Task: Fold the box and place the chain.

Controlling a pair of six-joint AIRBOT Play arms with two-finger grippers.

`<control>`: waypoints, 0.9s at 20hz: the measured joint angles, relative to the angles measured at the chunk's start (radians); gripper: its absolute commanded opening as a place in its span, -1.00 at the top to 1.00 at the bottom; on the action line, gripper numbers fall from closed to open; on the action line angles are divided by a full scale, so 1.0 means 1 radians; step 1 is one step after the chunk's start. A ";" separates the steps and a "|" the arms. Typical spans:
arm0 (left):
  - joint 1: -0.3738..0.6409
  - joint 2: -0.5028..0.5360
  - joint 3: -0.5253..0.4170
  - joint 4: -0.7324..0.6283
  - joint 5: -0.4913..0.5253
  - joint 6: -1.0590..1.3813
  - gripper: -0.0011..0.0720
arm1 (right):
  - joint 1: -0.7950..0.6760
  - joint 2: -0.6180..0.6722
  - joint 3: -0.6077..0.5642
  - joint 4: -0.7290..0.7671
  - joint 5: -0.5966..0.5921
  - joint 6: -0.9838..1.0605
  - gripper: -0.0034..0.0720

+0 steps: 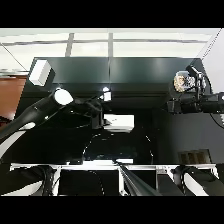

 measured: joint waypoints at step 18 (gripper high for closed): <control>-0.106 -0.179 0.120 0.105 -0.085 -0.100 -1.00 | -0.001 0.000 0.000 -0.002 -0.024 0.002 0.85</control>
